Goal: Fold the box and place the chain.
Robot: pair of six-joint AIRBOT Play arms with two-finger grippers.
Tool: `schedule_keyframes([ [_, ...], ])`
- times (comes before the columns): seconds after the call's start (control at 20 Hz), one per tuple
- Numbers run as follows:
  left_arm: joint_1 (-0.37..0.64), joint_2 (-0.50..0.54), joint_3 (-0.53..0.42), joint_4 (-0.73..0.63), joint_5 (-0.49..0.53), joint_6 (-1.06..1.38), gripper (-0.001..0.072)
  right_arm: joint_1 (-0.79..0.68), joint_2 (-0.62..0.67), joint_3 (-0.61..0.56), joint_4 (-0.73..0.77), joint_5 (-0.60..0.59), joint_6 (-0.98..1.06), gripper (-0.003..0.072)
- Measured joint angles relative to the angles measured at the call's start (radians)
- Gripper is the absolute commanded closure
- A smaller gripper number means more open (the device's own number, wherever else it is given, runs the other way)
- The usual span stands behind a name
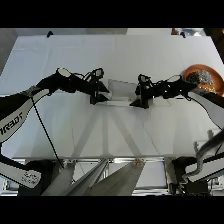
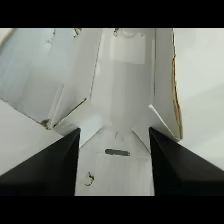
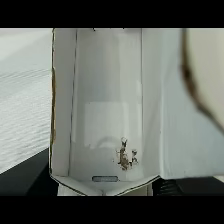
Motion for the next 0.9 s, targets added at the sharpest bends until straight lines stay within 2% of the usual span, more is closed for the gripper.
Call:
schedule_keyframes([
  [0.05,0.0,0.0,0.0,0.01,-0.006,-0.007,0.0597,0.0,0.0,0.0,-0.001,0.001,-0.001,0.0148],
  [0.1,0.0,0.0,0.0,0.017,-0.018,-0.011,0.0634,0.0,0.0,0.0,0.0,0.003,-0.002,0.0148],
  [0.45,0.045,0.032,0.0,0.092,-0.106,-0.039,0.0646,0.0,0.0,0.0,0.001,0.0,-0.001,0.0148],
  [0.5,0.064,0.044,0.0,0.098,-0.118,-0.058,0.0649,0.0,0.0,0.0,0.002,0.0,-0.001,0.0148],
  [0.55,0.087,0.056,0.0,0.103,-0.134,-0.082,0.0703,0.0,0.0,0.0,0.001,-0.001,-0.001,0.0148],
  [0.75,0.198,0.11,0.0,0.114,-0.196,-0.228,0.0701,0.001,0.0,0.0,0.002,-0.001,0.0,0.0148],
  [0.9,0.29,0.129,0.0,0.132,-0.225,-0.43,0.0701,0.0,0.0,0.0,0.001,-0.002,0.0,0.0148],
])
